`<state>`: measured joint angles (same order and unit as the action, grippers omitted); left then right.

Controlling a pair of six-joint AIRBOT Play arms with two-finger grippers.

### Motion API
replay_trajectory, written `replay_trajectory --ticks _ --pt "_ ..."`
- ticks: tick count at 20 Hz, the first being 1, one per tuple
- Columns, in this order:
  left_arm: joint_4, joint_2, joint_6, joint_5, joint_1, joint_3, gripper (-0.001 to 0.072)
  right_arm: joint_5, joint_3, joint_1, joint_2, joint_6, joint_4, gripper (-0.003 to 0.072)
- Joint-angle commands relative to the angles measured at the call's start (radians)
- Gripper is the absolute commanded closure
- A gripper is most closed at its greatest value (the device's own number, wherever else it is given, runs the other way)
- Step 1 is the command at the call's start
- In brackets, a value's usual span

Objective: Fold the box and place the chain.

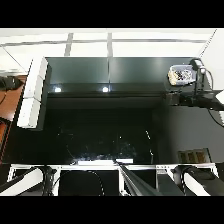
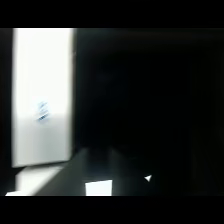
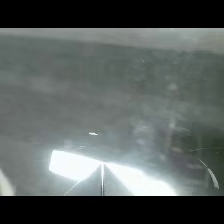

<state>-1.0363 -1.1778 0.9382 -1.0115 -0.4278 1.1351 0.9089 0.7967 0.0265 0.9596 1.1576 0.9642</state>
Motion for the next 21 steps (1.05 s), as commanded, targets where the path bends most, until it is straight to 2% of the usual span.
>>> replay_trajectory --ticks 1,2,4,6,7,10,21 --pt "0.106 0.095 0.039 -0.07 0.137 -0.005 0.0686 -0.105 0.001 -0.025 0.1 0.009 0.143 0.0668" --pt "0.101 0.132 0.04 -0.049 0.187 -0.061 0.0686 -0.109 0.001 -0.025 0.107 0.009 0.169 0.0667" --pt "0.069 0.227 0.074 0.06 0.275 -0.217 0.0687 -0.107 0.001 -0.026 0.107 0.009 0.17 0.0667" --pt "0.03 0.317 0.106 0.154 0.32 -0.348 0.0685 -0.106 0.001 -0.026 0.107 0.009 0.17 0.0668" --pt "0.022 0.347 0.105 0.179 0.323 -0.382 0.0684 -0.106 0.001 -0.026 0.107 0.009 0.171 0.0667" --pt "0.022 0.383 0.106 0.196 0.314 -0.401 0.0682 -0.106 0.001 -0.026 0.107 0.009 0.17 0.0667" --pt "0.023 0.381 0.106 0.196 0.315 -0.401 0.0682 -0.106 0.001 -0.026 0.107 0.009 0.171 0.0667"
